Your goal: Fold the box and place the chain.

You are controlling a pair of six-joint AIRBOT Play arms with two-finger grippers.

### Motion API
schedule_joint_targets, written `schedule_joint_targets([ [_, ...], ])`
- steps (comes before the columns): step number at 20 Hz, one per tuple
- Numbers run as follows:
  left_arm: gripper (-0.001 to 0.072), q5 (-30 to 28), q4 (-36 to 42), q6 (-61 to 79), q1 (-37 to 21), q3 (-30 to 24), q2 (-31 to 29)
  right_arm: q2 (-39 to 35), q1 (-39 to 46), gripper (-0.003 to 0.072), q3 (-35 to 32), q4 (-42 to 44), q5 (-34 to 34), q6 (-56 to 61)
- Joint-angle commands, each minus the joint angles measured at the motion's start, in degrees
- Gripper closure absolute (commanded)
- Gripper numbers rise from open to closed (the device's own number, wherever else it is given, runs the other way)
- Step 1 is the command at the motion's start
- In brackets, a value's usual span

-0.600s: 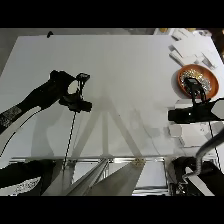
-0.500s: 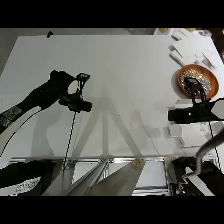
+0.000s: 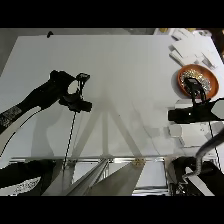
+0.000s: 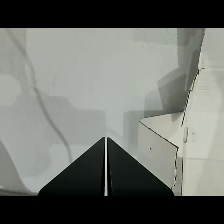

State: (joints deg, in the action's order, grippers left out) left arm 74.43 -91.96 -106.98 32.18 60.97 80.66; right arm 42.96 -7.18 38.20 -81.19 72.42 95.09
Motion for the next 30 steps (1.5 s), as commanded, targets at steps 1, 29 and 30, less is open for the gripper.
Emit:
schedule_joint_targets([
  [1,0.07,-0.02,0.0,0.02,0.04,-0.02,-0.02,0.02,0.04,0.0668,0.0,-1.07,-4.24,-2.05],
  [29,0.07,-0.02,0.0,0.0,0.04,-0.02,-0.02,22.99,43.74,0.0409,0.0,-32.15,-17.31,-10.62],
  [30,0.07,-0.02,0.0,0.0,0.04,-0.02,-0.02,23.65,43.71,0.049,0.0,-32.02,-16.7,-10.62],
])
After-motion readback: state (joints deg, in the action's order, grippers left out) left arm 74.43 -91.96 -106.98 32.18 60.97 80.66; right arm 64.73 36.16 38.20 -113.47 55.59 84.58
